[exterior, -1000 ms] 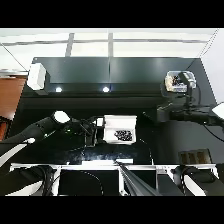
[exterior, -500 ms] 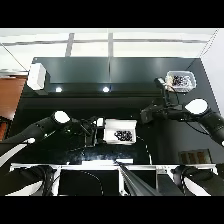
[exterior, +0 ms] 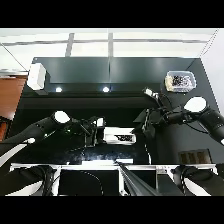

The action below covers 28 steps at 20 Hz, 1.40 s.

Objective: Fold the box and place the chain.

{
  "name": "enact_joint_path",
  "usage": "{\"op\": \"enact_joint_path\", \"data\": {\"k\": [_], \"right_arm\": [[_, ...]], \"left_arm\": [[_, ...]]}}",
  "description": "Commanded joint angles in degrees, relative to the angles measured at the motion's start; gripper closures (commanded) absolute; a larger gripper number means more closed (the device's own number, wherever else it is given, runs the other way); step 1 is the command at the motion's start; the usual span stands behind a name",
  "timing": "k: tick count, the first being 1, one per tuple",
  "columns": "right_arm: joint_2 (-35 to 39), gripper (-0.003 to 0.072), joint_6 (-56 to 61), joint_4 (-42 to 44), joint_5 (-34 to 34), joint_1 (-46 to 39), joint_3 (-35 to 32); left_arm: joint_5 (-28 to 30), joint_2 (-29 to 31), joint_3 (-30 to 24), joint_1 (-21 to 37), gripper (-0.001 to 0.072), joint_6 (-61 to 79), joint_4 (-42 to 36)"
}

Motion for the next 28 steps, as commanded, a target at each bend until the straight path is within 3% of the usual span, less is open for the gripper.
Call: {"op": "enact_joint_path", "data": {"k": [1,4,11,12,13,14,16,17,18,28], "right_arm": [[0.0,-0.0034,-4.2,-5.8,-1.0,3.8,0.6],[0.0,-0.0034,-4.2,-13.0,-4.0,8.1,0.6],[0.0,-0.0016,-5.4,-14.2,-7.5,9.6,0.6],[0.0,0.0134,-5.3,-14.0,-7.4,9.6,0.6],[0.0,0.0218,-5.2,-13.9,-7.3,9.6,0.6],[0.0,0.0266,-5.2,-13.6,-7.2,9.6,0.6],[0.0,0.0267,-4.5,-12.3,-7.2,9.6,0.6],[0.0,0.042,-3.6,-11.9,-7.0,9.9,0.6],[0.0,0.0447,-3.0,-11.8,-6.6,10.4,0.6],[0.0,0.0447,-0.7,-12.4,-5.3,11.5,0.6]], "left_arm": [[0.1,0.0,0.0,0.0,0.0417,0.0,0.0],[0.1,0.0,0.0,0.0,0.0417,0.0,0.0],[0.1,0.0,0.0,0.0,0.0417,0.0,0.0],[0.1,0.0,0.0,0.0,0.0417,0.0,0.0],[0.1,0.0,0.0,0.0,0.0417,0.0,0.0],[0.1,0.0,0.0,0.0,0.0417,0.0,0.0],[0.1,0.0,0.0,0.0,0.0417,0.0,0.0],[0.1,0.0,0.0,0.0,0.0417,0.0,0.0],[0.1,0.0,0.0,0.0,0.0417,0.0,0.0],[0.1,0.0,0.0,0.0,0.0417,0.0,0.0]]}}
